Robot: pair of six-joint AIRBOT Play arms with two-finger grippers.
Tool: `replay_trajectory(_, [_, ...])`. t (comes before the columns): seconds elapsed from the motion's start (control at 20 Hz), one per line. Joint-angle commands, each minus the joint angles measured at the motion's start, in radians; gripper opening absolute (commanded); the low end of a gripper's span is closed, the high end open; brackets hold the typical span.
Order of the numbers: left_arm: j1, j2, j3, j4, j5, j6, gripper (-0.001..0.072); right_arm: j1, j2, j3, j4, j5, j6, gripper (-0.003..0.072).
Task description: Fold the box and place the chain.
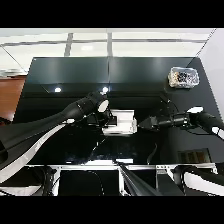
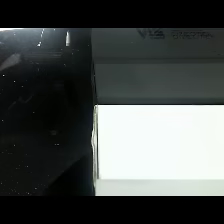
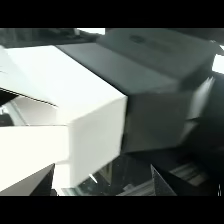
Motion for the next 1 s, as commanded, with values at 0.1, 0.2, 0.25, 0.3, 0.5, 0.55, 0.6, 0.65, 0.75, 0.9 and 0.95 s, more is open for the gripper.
replay_trajectory(0.1, [0.001, 0.000, 0.000, 0.000, 0.000, 0.000, 0.0031, 0.097, 0.000, 0.049, 0.024, 0.044, -0.003, 0.0550])
replay_trajectory(0.2, [0.001, 0.000, 0.000, 0.000, 0.000, 0.000, 0.0031, 0.149, 0.000, 0.088, -0.013, 0.011, 0.072, 0.0540])
replay_trajectory(0.25, [0.001, 0.000, 0.000, 0.001, 0.000, 0.000, 0.0031, 0.166, 0.000, 0.114, -0.054, -0.007, 0.143, 0.0540])
replay_trajectory(0.3, [0.001, 0.000, 0.000, 0.001, 0.000, 0.000, 0.0030, 0.185, 0.000, 0.140, -0.099, -0.015, 0.206, 0.0480])
replay_trajectory(0.5, [0.001, 0.000, 0.000, 0.001, 0.000, 0.000, 0.0031, 0.272, 0.000, 0.241, -0.248, 0.002, 0.317, 0.0362])
replay_trajectory(0.55, [0.001, 0.000, 0.000, 0.001, 0.000, 0.000, 0.0031, 0.294, 0.000, 0.268, -0.288, -0.004, 0.369, 0.0362])
replay_trajectory(0.6, [0.001, 0.000, 0.000, 0.001, 0.000, 0.000, 0.0031, 0.313, 0.000, 0.291, -0.316, -0.011, 0.412, 0.0362])
replay_trajectory(0.65, [0.001, 0.000, 0.000, 0.001, 0.000, 0.000, 0.0031, 0.332, 0.000, 0.312, -0.343, -0.021, 0.454, 0.0362])
replay_trajectory(0.75, [0.001, 0.000, 0.000, 0.001, 0.000, 0.000, 0.0031, 0.372, 0.000, 0.352, -0.418, -0.052, 0.556, 0.0362])
replay_trajectory(0.9, [0.001, 0.000, 0.000, 0.001, 0.000, 0.000, 0.0031, 0.441, 0.000, 0.402, -0.552, -0.093, 0.713, 0.0362])
replay_trajectory(0.95, [0.001, 0.000, 0.000, 0.000, 0.000, 0.000, 0.0031, 0.467, 0.000, 0.412, -0.588, -0.106, 0.762, 0.0362])
